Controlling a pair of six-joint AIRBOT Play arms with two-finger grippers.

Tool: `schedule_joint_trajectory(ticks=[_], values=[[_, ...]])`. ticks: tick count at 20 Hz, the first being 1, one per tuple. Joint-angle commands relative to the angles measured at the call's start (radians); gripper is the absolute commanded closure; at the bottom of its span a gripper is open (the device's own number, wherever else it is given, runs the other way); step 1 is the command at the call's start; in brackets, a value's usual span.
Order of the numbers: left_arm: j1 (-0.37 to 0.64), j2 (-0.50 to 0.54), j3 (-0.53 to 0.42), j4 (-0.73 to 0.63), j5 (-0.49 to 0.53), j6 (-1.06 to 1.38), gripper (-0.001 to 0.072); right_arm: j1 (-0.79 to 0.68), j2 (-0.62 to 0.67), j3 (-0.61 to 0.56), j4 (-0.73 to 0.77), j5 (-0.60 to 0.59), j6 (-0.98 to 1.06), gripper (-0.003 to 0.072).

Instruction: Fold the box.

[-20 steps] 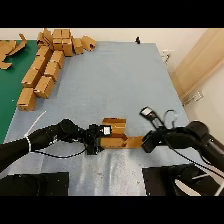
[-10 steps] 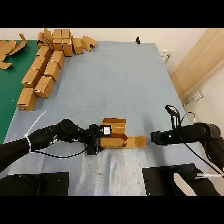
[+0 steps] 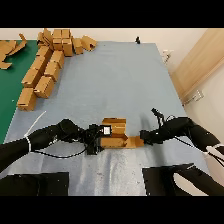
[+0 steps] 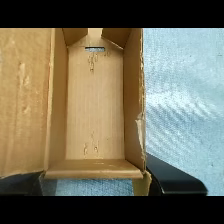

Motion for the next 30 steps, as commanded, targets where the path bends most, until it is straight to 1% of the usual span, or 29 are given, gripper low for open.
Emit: schedule_joint_trajectory(ticks=[1, 3, 5, 11, 12, 13, 14, 18, 19, 20, 23, 25, 27, 30], values=[[0.000, -0.001, 0.001, 0.000, 0.000, 0.000, 0.0100, 0.052, -0.038, 0.001, 0.073, 0.026, -0.023, 0.0683], [0.000, -0.001, 0.001, 0.000, 0.000, 0.000, 0.0100, 0.075, -0.028, 0.002, 0.117, 0.029, -0.026, 0.0683], [0.000, -0.001, 0.001, 0.000, 0.000, 0.000, 0.0100, 0.097, 0.008, 0.002, 0.153, 0.034, -0.026, 0.0683], [0.000, -0.001, 0.001, 0.000, 0.000, 0.000, 0.0100, 0.111, 0.167, 0.010, 0.160, 0.043, -0.013, 0.0679], [0.000, 0.000, 0.001, 0.000, 0.000, 0.000, 0.0100, 0.111, 0.175, 0.010, 0.161, 0.046, -0.013, 0.0618], [0.000, -0.001, 0.001, 0.000, 0.000, 0.000, 0.0100, 0.114, 0.174, 0.010, 0.161, 0.048, -0.014, 0.0468], [0.000, -0.001, 0.001, 0.000, 0.000, 0.000, 0.0100, 0.119, 0.172, 0.010, 0.161, 0.052, -0.013, 0.0381], [0.000, -0.001, 0.001, 0.000, 0.000, 0.000, 0.0100, 0.172, 0.171, 0.010, 0.159, 0.096, -0.013, 0.0376], [0.000, -0.001, 0.001, 0.000, 0.000, 0.000, 0.0100, 0.182, 0.171, 0.010, 0.159, 0.106, -0.012, 0.0270], [0.000, -0.001, 0.001, 0.000, 0.000, 0.000, 0.0100, 0.196, 0.171, 0.010, 0.156, 0.113, -0.003, 0.0229], [0.000, -0.001, 0.001, 0.000, 0.000, 0.000, 0.0100, 0.275, 0.151, 0.011, 0.129, 0.162, 0.084, 0.0229], [0.000, -0.001, 0.001, 0.000, 0.000, 0.000, 0.0100, 0.359, 0.111, 0.034, 0.075, 0.203, 0.177, 0.0230], [0.000, -0.001, 0.001, 0.000, 0.000, 0.000, 0.0100, 0.453, 0.066, 0.081, -0.041, 0.212, 0.320, 0.0239], [0.000, -0.001, 0.001, 0.000, 0.000, 0.000, 0.0100, 0.595, 0.009, 0.177, -0.286, 0.193, 0.605, 0.0254]])
